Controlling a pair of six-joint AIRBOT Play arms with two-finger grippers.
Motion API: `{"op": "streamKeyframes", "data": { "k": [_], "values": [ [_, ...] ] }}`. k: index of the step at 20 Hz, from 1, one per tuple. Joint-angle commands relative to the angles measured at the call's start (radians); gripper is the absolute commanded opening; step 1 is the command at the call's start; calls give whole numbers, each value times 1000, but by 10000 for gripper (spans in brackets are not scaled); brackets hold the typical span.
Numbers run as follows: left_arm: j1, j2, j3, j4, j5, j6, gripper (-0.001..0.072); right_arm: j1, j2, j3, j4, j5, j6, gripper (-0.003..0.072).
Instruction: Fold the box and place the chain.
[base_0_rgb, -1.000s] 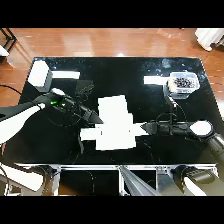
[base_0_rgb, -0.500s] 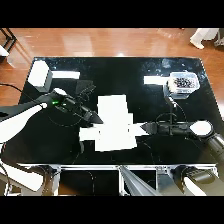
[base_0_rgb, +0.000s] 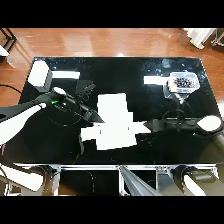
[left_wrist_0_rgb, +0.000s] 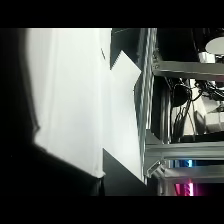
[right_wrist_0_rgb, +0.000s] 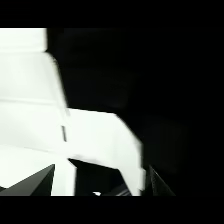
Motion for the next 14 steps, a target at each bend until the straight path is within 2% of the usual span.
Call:
{"op": "streamKeyframes", "data": {
  "k": [1, 4, 7, 10, 14],
  "values": [
    [-8, 81, 0, 17, 60, 92, 15, -165, 1, 122, -176, 217, -3, 699],
    [-46, 222, -19, 40, 194, 193, 15, -240, 1, 192, -218, 332, -90, 699],
    [-92, 346, -102, 40, 309, 333, 16, -242, 0, 192, -217, 350, -192, 700],
    [-122, 395, -198, 40, 328, 521, 16, -242, 0, 192, -215, 343, -270, 699],
    [-143, 392, -235, 47, 421, 594, 18, -242, 0, 191, -214, 298, -346, 699]
  ]
}}
